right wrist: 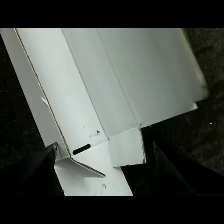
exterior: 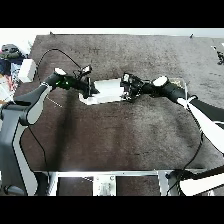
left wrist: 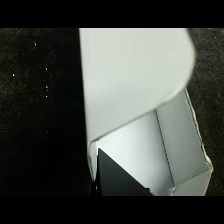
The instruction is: Fold the box and place the chain.
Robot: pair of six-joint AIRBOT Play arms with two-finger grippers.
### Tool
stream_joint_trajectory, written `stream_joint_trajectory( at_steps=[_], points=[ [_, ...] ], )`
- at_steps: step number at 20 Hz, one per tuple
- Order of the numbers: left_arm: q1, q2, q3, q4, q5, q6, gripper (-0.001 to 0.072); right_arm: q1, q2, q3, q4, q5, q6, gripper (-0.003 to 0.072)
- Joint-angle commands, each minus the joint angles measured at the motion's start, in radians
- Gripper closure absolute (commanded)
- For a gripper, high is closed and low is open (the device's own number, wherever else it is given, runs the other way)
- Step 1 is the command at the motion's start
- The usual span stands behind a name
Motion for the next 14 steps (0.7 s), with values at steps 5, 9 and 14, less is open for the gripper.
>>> stream_joint_trajectory(
  at_steps=[5, 9, 14],
  points=[
    [0.000, 0.000, 0.000, 0.000, -0.002, 0.000, 0.0697, -0.028, -0.125, 0.177, -0.032, 0.220, 0.009, 0.0024],
    [0.000, 0.000, 0.000, 0.000, -0.002, 0.000, 0.0697, -0.061, -0.181, 0.254, -0.032, 0.293, 0.008, 0.0024],
    [0.000, 0.000, 0.000, 0.000, -0.002, 0.000, 0.0697, -0.083, -0.283, 0.378, -0.032, 0.467, 0.057, 0.0026]
  ],
)
